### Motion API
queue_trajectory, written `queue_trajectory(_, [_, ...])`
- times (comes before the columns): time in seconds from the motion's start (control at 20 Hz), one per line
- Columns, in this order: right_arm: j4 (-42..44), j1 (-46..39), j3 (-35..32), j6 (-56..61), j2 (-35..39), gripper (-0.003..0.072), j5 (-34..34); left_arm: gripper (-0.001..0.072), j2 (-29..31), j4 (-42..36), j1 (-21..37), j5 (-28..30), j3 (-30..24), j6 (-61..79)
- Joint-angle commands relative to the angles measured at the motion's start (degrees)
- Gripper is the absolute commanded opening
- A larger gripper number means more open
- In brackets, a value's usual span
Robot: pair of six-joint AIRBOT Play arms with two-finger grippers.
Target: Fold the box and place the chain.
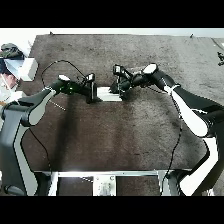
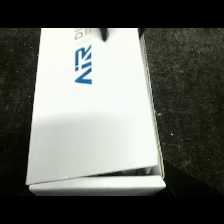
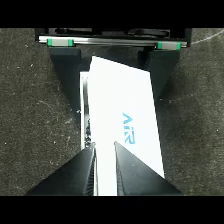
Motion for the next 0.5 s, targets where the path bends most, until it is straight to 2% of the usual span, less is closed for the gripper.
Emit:
queue_trajectory(0.0, [-0.76,-0.02,-0.9,0.15,-0.37,0.0172,0.39,0.0273,0.0,0.04,-0.02,-0.07,0.0,0.04])
queue_trajectory(0.15, [-0.79,-0.04,-3.5,0.17,-0.37,0.0173,2.82,0.0273,0.0,0.04,-0.02,-0.07,0.0,0.04])
queue_trajectory(0.3, [-0.68,-0.04,-4.85,0.15,-0.31,0.0174,2.32,0.0273,0.0,0.04,-0.02,-0.04,0.0,0.04])
queue_trajectory(0.45, [3.48,-0.87,-4.74,0.13,0.66,0.0174,2.69,0.0273,0.0,0.04,-0.02,-0.07,0.0,0.04])
